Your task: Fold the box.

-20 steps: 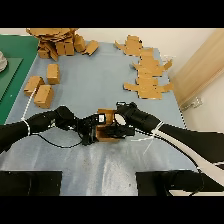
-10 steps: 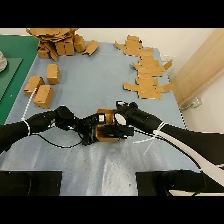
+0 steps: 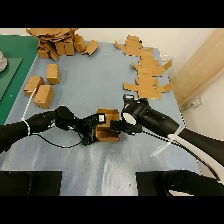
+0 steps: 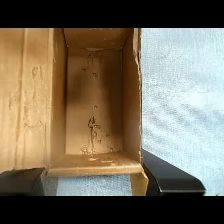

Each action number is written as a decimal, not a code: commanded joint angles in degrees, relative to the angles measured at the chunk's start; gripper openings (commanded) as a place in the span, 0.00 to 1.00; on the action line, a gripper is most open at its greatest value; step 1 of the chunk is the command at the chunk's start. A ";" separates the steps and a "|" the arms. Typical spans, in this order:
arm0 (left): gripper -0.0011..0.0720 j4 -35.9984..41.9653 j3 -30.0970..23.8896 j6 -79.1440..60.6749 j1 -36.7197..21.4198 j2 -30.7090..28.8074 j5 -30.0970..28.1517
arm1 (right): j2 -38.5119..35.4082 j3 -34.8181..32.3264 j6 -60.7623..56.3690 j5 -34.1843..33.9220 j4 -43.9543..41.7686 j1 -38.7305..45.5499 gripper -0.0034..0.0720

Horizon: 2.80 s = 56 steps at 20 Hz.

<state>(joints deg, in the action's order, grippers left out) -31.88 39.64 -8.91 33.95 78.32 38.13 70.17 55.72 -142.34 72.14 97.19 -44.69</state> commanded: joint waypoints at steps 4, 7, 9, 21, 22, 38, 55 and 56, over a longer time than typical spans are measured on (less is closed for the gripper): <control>0.55 -0.04 0.00 -0.04 0.00 -0.04 0.00 | -12.66 -3.54 -1.22 -5.53 6.14 0.83 0.27; 0.55 -0.07 0.00 -0.07 0.00 -0.04 0.00 | -20.57 -11.56 1.03 -14.23 -0.61 6.71 0.05; 0.55 -0.04 0.00 -0.07 -0.02 -0.04 0.00 | -24.85 -18.45 8.70 -20.46 -10.60 13.66 0.05; 0.55 -0.07 0.00 -0.07 0.00 -0.04 0.00 | 8.79 -19.10 92.94 -2.54 -88.37 51.74 0.05; 0.55 -0.07 0.00 -0.07 0.00 -0.04 0.00 | 11.26 -16.68 94.14 -0.94 -88.21 50.14 0.05; 0.55 -0.07 0.00 -0.07 0.00 -0.04 0.00 | 7.74 -13.75 99.93 3.72 -75.17 35.28 0.05; 0.55 -0.07 0.00 -0.04 0.00 -0.04 0.00 | -12.66 -18.53 129.74 -27.12 -57.88 14.64 0.51; 0.55 -0.07 0.00 -0.07 0.00 -0.04 0.00 | -12.83 -18.53 131.16 -27.17 -56.74 13.84 0.55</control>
<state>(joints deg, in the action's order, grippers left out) -31.94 39.64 -8.95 33.98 78.32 38.15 58.48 36.97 -18.04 46.11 38.41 -28.14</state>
